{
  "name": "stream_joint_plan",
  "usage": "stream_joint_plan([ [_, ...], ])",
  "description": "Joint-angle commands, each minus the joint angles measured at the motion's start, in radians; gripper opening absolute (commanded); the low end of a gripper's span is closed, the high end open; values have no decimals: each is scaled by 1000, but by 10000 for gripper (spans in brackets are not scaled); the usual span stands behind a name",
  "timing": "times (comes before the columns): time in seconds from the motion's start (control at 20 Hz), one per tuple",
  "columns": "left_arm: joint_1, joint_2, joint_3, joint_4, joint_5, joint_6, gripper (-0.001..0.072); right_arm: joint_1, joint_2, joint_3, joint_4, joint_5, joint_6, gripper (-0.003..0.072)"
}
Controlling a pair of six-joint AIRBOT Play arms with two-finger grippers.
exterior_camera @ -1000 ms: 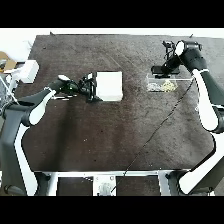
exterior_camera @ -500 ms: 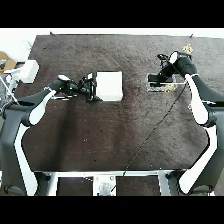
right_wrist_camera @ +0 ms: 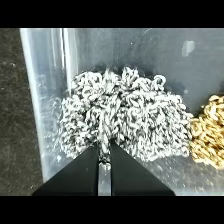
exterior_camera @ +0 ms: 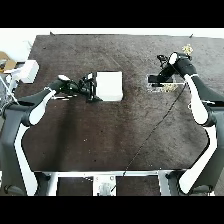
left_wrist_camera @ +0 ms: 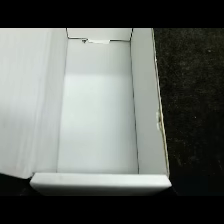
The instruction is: Fold the box and place the chain.
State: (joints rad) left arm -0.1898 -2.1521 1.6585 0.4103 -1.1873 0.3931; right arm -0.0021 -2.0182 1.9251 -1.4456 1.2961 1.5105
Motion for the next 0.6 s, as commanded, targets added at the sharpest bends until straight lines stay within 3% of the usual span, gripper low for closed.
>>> stream_joint_plan([
  [0.0,0,0,0,0,0,0,341,1,49,1,-3,-9,0,2],
  [0.3,0,0,0,0,0,0,341,6,191,1,19,-16,-39,1],
  [0.55,0,0,0,0,0,0,341,71,422,1,9,-80,-87,1],
])
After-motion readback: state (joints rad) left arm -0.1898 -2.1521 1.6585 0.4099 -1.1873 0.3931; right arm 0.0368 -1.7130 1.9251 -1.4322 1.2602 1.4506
